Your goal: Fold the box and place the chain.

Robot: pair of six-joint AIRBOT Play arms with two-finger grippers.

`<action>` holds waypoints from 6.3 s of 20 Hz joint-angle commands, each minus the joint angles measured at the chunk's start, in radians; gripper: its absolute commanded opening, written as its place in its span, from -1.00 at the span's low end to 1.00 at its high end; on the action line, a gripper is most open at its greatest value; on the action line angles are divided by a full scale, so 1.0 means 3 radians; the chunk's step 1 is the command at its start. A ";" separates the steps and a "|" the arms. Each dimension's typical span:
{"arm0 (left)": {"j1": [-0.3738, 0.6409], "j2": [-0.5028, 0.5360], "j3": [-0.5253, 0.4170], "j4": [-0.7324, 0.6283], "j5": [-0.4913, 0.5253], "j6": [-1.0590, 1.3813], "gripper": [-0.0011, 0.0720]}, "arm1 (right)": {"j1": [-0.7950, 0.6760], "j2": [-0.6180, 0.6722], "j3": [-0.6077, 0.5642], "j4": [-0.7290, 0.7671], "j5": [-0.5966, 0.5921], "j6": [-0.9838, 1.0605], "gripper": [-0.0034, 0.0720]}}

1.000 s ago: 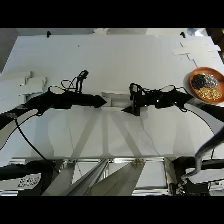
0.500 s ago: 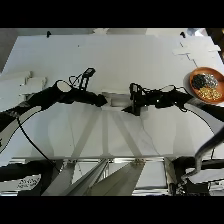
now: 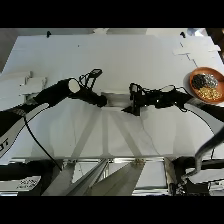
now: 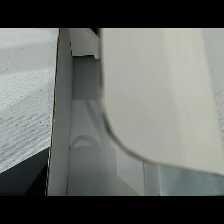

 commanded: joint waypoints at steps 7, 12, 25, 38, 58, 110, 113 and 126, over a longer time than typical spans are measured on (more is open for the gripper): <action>-0.0097 -0.0174 0.0322 0.0698 -0.0310 -0.1006 -0.11 | 0.0000 -0.0001 0.0001 -0.0001 -0.0001 0.0000 0.47; -0.0230 -0.0318 0.0520 0.0830 -0.0437 -0.1427 -0.25 | 0.0000 -0.0001 0.0001 -0.0001 -0.0001 0.0000 0.47; -0.0516 -0.0365 0.0622 0.1375 -0.0682 -0.2223 -0.59 | 0.0000 -0.0001 0.0001 -0.0001 -0.0003 0.0000 0.47; -0.0539 -0.0350 0.0622 0.1331 -0.0731 -0.2244 -0.68 | 0.0000 -0.0001 0.0001 0.0000 -0.0003 0.0000 0.47; 0.0829 0.0659 -0.0395 -0.0233 -0.0923 0.3090 0.05 | 0.0000 -0.0001 0.0001 -0.0001 -0.0003 0.0000 0.47; 0.0802 -0.0731 0.0179 -0.1787 -0.1081 0.5509 0.94 | 0.0000 -0.0001 0.0001 0.0000 -0.0003 0.0000 0.47; 0.0802 -0.0731 0.0179 -0.1781 -0.1092 0.5515 0.48 | 0.0000 -0.0001 0.0001 0.0000 -0.0003 0.0000 0.47; 0.0685 -0.0721 0.0179 -0.1521 -0.1095 0.5524 0.28 | 0.0000 -0.0001 0.0001 -0.0001 -0.0003 0.0000 0.47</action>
